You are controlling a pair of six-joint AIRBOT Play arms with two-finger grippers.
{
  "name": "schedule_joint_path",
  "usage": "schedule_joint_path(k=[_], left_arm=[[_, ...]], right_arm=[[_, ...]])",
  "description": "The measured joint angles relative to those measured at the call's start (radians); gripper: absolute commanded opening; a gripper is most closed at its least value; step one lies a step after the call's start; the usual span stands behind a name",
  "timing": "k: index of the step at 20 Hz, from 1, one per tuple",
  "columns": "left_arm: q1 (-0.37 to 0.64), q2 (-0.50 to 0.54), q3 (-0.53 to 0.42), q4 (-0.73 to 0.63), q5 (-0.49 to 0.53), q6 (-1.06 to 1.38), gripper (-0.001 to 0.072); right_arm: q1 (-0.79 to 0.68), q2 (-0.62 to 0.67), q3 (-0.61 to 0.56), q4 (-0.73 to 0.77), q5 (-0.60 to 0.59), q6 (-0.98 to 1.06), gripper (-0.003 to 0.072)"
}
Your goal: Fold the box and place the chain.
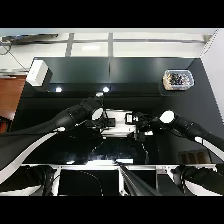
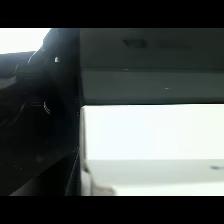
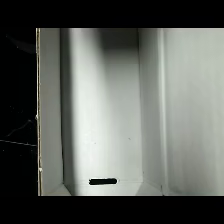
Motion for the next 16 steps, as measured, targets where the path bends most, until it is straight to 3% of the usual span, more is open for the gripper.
schedule_joint_path(k=[1, 3, 5, 6, 7, 8, 9, 10, 16], left_arm=[[0.001, 0.000, 0.004, 0.001, -0.002, 0.001, 0.0316], [0.000, -0.004, 0.008, 0.005, -0.008, 0.002, 0.0542], [0.000, -0.008, 0.011, 0.005, -0.010, 0.002, 0.0538], [0.000, -0.010, 0.011, 0.005, -0.012, 0.002, 0.0467], [0.000, -0.012, 0.012, 0.005, -0.011, 0.002, 0.0317], [0.000, -0.015, 0.013, 0.005, -0.012, 0.002, 0.0228], [0.000, -0.016, 0.013, 0.008, -0.014, 0.002, 0.0182], [0.000, -0.018, 0.013, 0.008, -0.016, 0.002, 0.0039], [0.000, -0.020, 0.013, 0.005, -0.018, 0.007, 0.0023]], right_arm=[[0.000, 0.000, 0.000, 0.000, 0.000, 0.000, 0.0486], [0.000, 0.000, 0.000, 0.000, 0.000, 0.000, 0.0486], [0.000, 0.000, 0.000, 0.000, 0.000, 0.000, 0.0485], [0.000, 0.000, 0.000, 0.000, 0.000, 0.000, 0.0486], [0.000, 0.000, 0.000, 0.000, 0.000, 0.000, 0.0485], [0.000, 0.000, 0.000, 0.000, 0.000, 0.000, 0.0485], [0.000, 0.000, 0.000, 0.000, 0.000, 0.000, 0.0486], [0.000, 0.000, 0.000, 0.000, 0.000, 0.000, 0.0486], [0.000, 0.000, 0.000, 0.000, 0.000, 0.000, 0.0486]])
